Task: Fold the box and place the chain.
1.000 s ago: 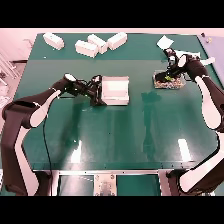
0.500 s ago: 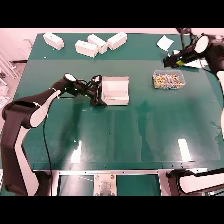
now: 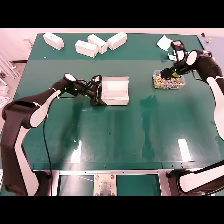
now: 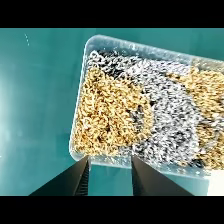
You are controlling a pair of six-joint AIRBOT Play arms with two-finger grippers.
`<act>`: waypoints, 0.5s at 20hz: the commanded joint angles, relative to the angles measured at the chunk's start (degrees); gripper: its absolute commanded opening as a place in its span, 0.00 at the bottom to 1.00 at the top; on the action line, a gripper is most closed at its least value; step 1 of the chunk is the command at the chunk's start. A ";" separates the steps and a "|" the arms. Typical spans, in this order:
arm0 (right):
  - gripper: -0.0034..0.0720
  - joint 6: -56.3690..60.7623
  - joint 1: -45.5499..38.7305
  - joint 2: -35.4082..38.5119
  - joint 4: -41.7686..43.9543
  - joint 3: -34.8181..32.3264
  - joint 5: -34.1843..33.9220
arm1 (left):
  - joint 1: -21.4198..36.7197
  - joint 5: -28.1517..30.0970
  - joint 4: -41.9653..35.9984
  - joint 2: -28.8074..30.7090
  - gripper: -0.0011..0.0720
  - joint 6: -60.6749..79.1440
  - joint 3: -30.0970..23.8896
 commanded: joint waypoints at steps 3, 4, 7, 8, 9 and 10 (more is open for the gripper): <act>0.62 -1.77 -0.39 -4.26 3.67 -0.63 -2.75 | -0.02 0.17 0.00 0.04 0.58 0.00 0.02; 0.62 -1.75 -0.39 -4.66 3.69 -0.63 -2.75 | -0.02 0.20 0.00 0.04 0.58 0.00 0.02; 0.60 -1.75 -0.39 -5.92 3.72 -0.63 -3.08 | -0.02 0.22 0.00 0.04 0.58 0.00 0.02; 0.60 -1.73 -0.39 -6.40 3.72 -0.63 -3.61 | -0.02 0.20 0.00 0.04 0.58 0.00 0.02; 0.59 -1.75 -0.39 -6.97 3.72 -0.63 -4.09 | -0.02 0.20 0.00 0.04 0.58 0.00 0.02; 0.53 -1.73 -0.39 -7.58 3.76 -0.63 -4.55 | -0.02 0.20 0.00 0.04 0.58 0.00 0.02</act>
